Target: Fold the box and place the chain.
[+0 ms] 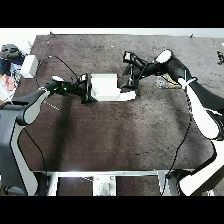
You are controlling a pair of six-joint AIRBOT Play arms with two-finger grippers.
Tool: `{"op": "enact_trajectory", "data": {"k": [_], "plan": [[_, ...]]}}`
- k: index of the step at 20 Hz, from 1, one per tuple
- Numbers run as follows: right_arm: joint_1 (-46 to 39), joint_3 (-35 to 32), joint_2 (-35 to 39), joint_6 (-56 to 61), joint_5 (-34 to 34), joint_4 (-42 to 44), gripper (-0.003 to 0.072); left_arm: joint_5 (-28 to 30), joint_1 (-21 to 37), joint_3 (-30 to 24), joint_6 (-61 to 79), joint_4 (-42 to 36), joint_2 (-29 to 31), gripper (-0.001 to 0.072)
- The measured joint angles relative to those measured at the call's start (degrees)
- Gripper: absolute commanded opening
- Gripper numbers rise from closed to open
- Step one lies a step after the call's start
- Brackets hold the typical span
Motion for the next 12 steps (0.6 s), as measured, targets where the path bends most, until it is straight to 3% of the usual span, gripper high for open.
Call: {"op": "enact_trajectory", "data": {"k": [11,12], "plan": [[2.27,-1.36,-5.31,0.02,-0.26,-4.87,0.0703,0.00,0.00,0.00,0.00,0.00,0.00,0.0351],[2.71,-1.38,-5.53,0.02,-0.68,-4.87,0.0613,0.00,0.00,0.00,-0.02,0.00,0.00,0.0351]]}}
